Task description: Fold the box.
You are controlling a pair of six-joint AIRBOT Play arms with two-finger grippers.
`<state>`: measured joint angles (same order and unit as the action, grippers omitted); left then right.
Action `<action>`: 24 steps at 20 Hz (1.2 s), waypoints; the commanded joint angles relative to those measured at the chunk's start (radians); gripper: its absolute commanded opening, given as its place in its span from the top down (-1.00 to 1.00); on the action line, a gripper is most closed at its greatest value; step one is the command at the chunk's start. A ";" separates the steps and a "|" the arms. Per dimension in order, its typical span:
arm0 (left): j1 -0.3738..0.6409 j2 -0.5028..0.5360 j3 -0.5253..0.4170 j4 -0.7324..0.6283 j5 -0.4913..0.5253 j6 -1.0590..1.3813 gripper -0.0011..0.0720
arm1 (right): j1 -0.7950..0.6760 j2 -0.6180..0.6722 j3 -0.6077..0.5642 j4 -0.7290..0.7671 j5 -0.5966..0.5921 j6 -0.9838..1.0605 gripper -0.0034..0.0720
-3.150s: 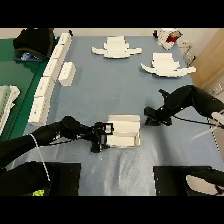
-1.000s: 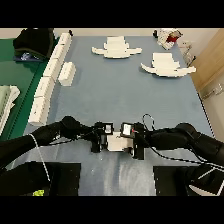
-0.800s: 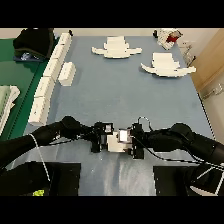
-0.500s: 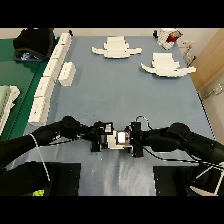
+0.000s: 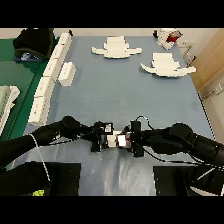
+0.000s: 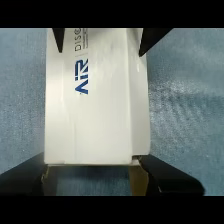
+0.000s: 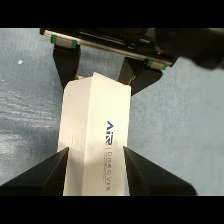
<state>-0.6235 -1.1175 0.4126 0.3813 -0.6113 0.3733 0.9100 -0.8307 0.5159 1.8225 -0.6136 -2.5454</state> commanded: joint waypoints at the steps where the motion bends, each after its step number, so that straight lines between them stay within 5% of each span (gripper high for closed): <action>1: 0.000 0.000 0.001 0.000 0.000 0.000 -0.43 | 0.002 0.005 0.024 -0.032 -0.010 0.017 -0.44; 10: 0.000 0.000 0.001 0.000 0.000 0.000 -0.43 | 0.000 0.005 0.053 -0.058 -0.022 0.018 -0.44; 14: 0.000 0.000 0.001 0.000 0.000 0.000 -0.43 | 0.000 -0.013 0.052 -0.064 -0.023 0.042 -0.16; 16: 0.000 0.000 0.001 0.000 0.000 0.000 -0.43 | 0.000 -0.013 0.052 -0.060 -0.024 0.042 0.21; 19: 0.000 0.000 0.001 0.000 0.000 0.000 -0.43 | 0.000 -0.013 0.052 -0.054 -0.030 0.042 0.21; 21: 0.000 0.000 0.001 0.000 0.000 0.000 -0.43 | 0.000 -0.013 0.052 -0.046 -0.040 0.042 0.51; 24: 0.000 0.000 0.001 0.000 0.000 0.000 -0.43 | 0.002 -0.024 0.052 -0.016 -0.053 0.042 0.51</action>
<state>-0.6235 -1.1175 0.4126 0.3809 -0.6106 0.3729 0.9104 -0.8474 0.5674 1.7794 -0.6514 -2.5050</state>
